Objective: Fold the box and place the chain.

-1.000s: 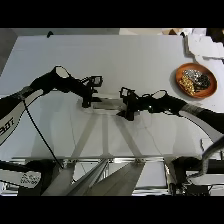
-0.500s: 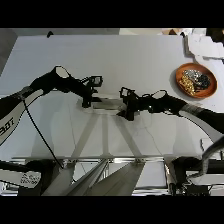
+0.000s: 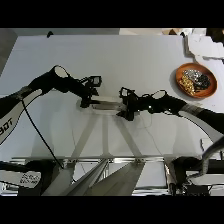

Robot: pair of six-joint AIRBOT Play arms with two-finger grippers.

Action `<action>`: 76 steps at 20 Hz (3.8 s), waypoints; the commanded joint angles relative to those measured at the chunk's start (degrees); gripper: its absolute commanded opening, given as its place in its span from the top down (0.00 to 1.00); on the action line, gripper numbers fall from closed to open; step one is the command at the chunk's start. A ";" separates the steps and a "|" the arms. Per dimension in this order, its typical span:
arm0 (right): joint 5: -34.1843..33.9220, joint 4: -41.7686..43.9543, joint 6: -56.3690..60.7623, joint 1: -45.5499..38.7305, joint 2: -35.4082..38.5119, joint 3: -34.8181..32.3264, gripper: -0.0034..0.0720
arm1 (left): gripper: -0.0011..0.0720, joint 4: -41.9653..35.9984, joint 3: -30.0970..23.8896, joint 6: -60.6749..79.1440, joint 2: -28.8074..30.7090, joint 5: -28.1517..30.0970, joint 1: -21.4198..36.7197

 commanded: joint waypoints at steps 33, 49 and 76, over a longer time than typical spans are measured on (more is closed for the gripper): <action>0.00 0.00 0.07 -0.02 0.00 0.04 0.46 | 0.98 3.45 -0.48 -37.11 0.96 22.10 -5.20; 0.00 0.00 0.07 -0.02 0.00 0.04 0.46 | 0.57 11.26 -0.92 -12.37 18.40 0.17 2.97; 0.00 0.00 0.07 -0.02 0.00 0.04 0.46 | 0.28 -3.67 -16.72 9.42 11.04 3.93 4.09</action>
